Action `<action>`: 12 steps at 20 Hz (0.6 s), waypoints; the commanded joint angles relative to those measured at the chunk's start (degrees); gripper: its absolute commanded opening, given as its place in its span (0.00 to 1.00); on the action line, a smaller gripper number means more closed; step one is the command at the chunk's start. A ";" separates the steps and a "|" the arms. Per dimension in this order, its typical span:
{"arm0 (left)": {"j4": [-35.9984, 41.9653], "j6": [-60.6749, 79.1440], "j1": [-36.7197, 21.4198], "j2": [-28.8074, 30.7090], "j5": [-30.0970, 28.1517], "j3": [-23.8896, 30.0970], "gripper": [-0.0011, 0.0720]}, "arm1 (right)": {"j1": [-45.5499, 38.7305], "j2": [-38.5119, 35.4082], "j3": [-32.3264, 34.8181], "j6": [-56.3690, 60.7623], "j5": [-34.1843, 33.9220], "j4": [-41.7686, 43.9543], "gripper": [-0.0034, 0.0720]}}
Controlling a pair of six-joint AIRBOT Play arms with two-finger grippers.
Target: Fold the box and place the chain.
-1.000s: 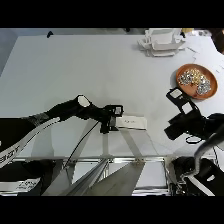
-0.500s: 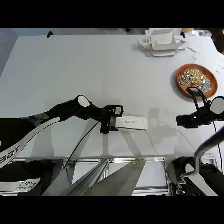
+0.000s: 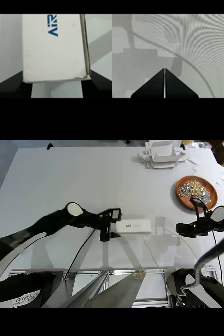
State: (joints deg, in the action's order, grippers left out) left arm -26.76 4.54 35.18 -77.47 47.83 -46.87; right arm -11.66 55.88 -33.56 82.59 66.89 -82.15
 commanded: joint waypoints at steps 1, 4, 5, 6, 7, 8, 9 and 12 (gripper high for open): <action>-3.82 -20.28 -5.33 10.78 -1.38 -0.04 0.02 | -0.20 0.20 0.02 1.46 -0.31 0.35 0.07; -12.07 -38.99 -15.43 19.12 -1.09 -0.04 0.02 | -0.20 0.20 0.02 1.42 -0.31 0.33 0.07; -14.97 -45.35 -19.45 21.42 -0.61 -0.04 0.02 | -0.20 0.20 0.02 1.42 -0.31 0.33 0.07; -17.94 -50.16 -23.12 23.21 0.15 -0.04 0.02 | -0.20 0.20 0.02 1.42 -0.31 0.33 0.07; -21.81 -54.16 -26.97 24.68 1.49 -0.04 0.02 | -0.20 0.20 0.02 1.42 -0.31 0.31 0.07; -26.05 -57.57 -30.25 25.53 2.99 -0.04 0.02 | -0.20 0.20 0.02 1.42 -0.31 0.31 0.07; -31.10 -61.83 -33.59 25.79 4.76 -0.04 0.02 | -0.20 0.20 0.02 1.42 -0.28 0.31 0.07; -43.65 -72.06 -41.55 24.68 9.11 0.13 0.02 | -0.20 0.20 0.02 1.42 -0.28 0.31 0.07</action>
